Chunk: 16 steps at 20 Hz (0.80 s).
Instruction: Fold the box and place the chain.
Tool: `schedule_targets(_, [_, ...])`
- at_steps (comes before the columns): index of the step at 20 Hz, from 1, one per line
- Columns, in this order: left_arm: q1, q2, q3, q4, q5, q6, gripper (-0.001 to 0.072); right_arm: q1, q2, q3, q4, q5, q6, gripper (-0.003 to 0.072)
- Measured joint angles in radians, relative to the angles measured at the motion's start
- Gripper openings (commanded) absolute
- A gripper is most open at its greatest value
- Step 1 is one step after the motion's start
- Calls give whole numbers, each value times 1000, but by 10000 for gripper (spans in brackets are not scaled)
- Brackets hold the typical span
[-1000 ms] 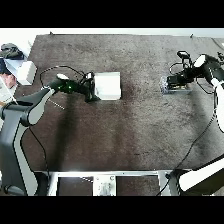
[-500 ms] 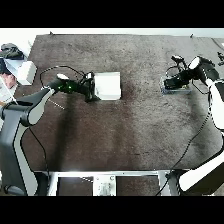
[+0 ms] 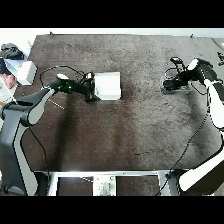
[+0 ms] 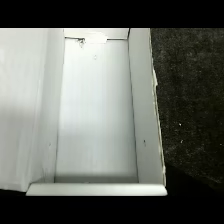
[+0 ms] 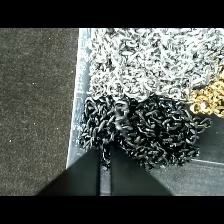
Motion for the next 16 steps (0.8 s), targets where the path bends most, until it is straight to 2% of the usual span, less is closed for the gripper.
schedule_targets(8, [0,0,0,0,0,0,340,0,51,19,-6,2,0,-7])
schedule_targets(13, [0,0,0,0,0,0,340,0,165,26,2,19,0,-7])
schedule_targets(16, [0,0,0,0,0,0,340,3,277,27,30,34,-4,-7])
